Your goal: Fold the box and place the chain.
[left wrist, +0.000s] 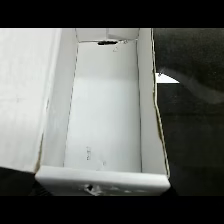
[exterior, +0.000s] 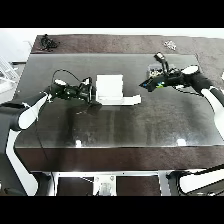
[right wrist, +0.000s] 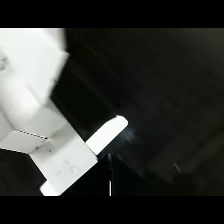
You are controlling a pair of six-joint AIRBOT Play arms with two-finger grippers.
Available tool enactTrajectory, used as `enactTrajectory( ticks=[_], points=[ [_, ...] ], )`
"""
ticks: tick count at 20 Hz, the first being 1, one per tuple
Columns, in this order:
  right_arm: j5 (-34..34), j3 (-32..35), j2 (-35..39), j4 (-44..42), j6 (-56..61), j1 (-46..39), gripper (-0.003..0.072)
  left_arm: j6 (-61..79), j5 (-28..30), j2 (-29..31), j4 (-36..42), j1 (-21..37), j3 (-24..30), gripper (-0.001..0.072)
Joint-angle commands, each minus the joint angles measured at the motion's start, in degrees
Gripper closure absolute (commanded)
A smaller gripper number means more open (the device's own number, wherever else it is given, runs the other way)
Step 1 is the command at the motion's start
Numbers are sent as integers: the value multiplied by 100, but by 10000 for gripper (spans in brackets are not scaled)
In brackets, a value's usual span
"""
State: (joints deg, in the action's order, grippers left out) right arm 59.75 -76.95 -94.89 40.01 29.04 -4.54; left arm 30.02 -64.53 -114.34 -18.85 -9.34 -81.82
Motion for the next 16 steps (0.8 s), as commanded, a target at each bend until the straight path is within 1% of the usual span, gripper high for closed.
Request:
enactTrajectory(
  ticks=[1,3,6,8,11,14,16],
  points=[
    [310,13,85,531,1926,-422,678,0,2,2,0,7,-2,293],
    [431,142,81,601,2127,-562,679,0,2,2,0,7,-2,293],
    [396,518,44,911,2485,-612,679,0,2,2,0,7,-2,293],
    [372,673,-111,857,2660,-595,679,0,2,2,0,7,-2,293],
    [372,673,-442,345,2734,-376,679,0,2,2,0,9,-2,293],
    [369,673,-715,149,2734,59,678,0,2,2,0,7,-2,293],
    [258,671,-791,-385,2732,374,677,0,2,2,0,7,-2,292]
  ],
)
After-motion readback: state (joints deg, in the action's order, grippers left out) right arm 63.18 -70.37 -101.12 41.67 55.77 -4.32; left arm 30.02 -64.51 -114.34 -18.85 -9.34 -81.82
